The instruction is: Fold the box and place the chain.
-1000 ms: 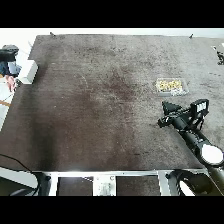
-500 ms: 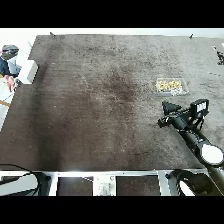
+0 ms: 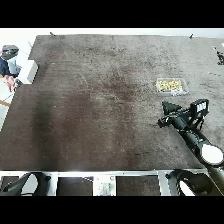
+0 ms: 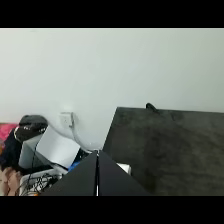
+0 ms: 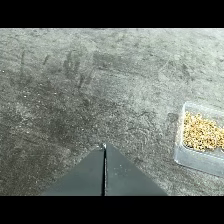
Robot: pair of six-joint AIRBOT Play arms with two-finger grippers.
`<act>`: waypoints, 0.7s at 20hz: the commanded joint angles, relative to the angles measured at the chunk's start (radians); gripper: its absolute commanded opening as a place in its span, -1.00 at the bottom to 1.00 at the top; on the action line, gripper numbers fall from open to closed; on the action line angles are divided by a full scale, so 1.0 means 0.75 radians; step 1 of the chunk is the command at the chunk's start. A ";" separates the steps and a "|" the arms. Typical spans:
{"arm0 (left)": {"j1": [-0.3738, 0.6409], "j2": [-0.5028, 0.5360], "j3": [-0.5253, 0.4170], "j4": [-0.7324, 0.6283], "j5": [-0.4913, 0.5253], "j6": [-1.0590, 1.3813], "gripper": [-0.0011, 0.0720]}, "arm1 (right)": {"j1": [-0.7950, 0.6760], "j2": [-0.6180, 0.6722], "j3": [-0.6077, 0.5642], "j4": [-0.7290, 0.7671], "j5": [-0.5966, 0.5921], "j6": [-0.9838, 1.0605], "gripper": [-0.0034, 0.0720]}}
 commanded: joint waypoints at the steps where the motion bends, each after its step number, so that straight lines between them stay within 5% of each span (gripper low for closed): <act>1: 0.001 0.296 -0.321 -0.100 0.056 0.020 -0.96 | 0.001 0.000 -0.001 0.001 0.000 0.000 -0.88; 8: 0.001 0.766 -0.722 -0.130 0.052 0.015 -0.96 | 0.001 0.000 -0.001 0.001 0.000 0.000 -0.88; 14: 0.001 0.786 -0.770 -0.130 0.034 0.016 -0.95 | 0.001 0.000 0.000 0.001 0.000 0.000 -0.88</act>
